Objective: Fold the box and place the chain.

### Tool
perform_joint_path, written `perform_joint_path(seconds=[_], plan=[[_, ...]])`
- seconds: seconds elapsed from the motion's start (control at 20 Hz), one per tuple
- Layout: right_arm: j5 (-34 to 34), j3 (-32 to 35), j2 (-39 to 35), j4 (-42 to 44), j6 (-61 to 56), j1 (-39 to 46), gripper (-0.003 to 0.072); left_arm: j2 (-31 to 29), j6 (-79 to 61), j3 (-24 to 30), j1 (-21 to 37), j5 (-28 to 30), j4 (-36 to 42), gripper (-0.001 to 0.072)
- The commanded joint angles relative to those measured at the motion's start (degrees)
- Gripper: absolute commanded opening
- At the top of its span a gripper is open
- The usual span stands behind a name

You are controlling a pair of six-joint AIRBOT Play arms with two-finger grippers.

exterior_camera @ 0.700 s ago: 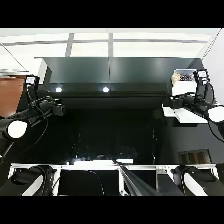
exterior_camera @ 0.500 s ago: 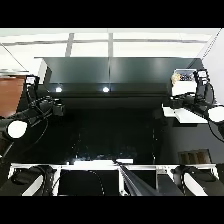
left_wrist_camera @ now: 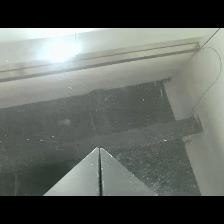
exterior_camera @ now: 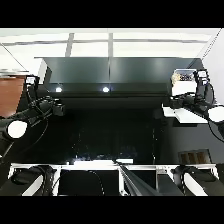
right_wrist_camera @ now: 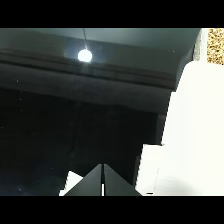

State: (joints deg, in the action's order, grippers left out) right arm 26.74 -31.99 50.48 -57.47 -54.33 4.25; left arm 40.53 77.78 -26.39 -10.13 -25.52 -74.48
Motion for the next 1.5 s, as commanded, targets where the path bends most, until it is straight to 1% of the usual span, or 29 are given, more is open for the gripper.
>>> perform_joint_path(seconds=[0.0,0.15,0.25,0.3,0.4,0.55,0.6,0.65,0.7,0.75,0.8,0.85,0.95,1.05,1.2,1.25,1.35,1.45], plan=[[0.0,0.0,-0.04,0.0,-0.02,-0.04,0.0015,-0.04,-0.02,0.02,0.0,0.0,-0.02,0.0027],[-0.52,-0.02,-0.04,0.52,-0.02,-0.07,0.0015,-0.04,0.0,0.02,0.0,0.0,-0.02,0.0028],[-4.39,-0.02,-0.02,2.51,-0.04,-0.07,0.0015,-0.04,-0.02,0.02,0.0,0.24,0.0,0.0028],[-5.77,-0.02,-0.02,5.01,-0.07,-0.07,0.0015,0.02,-0.02,0.02,-0.09,2.19,-0.02,0.0028],[-6.12,-0.02,-0.02,10.47,-0.07,-0.07,0.0015,0.31,-0.02,0.15,-0.15,7.91,-0.02,0.0028],[-6.8,-0.02,0.15,19.06,-0.02,-0.09,0.0015,1.53,0.02,0.22,-0.17,12.96,0.0,0.0028],[-9.38,0.0,0.74,20.33,-0.04,-0.07,0.0018,2.36,0.02,0.22,-0.17,14.23,0.11,0.0028],[-11.76,-0.02,1.49,20.41,-0.02,-0.07,0.0168,3.34,0.07,0.24,-0.24,15.63,0.55,0.0029],[-13.84,-0.02,2.54,20.39,-0.02,-0.07,0.0543,4.46,0.55,0.22,-0.22,17.0,1.75,0.0066],[-14.93,-0.11,3.82,20.09,0.35,-0.07,0.071,5.42,0.68,0.22,-0.22,17.84,3.5,0.0314],[-14.6,-0.7,5.25,18.18,0.92,0.13,0.071,6.1,0.68,0.24,-0.24,17.84,5.22,0.0698],[-13.25,-2.08,6.4,14.97,0.87,0.76,0.071,6.29,0.79,0.24,-0.22,17.59,6.47,0.0714],[-8.28,-8.28,8.48,7.15,-2.6,5.79,0.071,5.57,0.63,0.17,-0.46,16.39,6.34,0.0714],[-3.61,-16.13,10.56,-2.54,-10.84,14.43,0.0709,4.11,0.42,0.2,-0.46,15.06,6.16,0.0714],[4.81,-27.12,16.0,-17.66,-21.88,29.75,0.0703,2.05,0.72,0.2,-0.46,10.49,6.29,0.0712],[7.87,-29.31,18.25,-20.17,-25.49,34.29,0.0703,1.97,1.16,0.2,-0.46,8.63,6.45,0.0711],[15.13,-32.24,23.34,-20.02,-30.75,42.69,0.0703,1.97,2.54,0.24,-0.46,5.05,6.43,0.0711],[24.0,-34.32,28.63,-16.39,-27.34,47.54,0.0703,1.97,2.71,0.24,-0.46,3.02,6.45,0.0712]])
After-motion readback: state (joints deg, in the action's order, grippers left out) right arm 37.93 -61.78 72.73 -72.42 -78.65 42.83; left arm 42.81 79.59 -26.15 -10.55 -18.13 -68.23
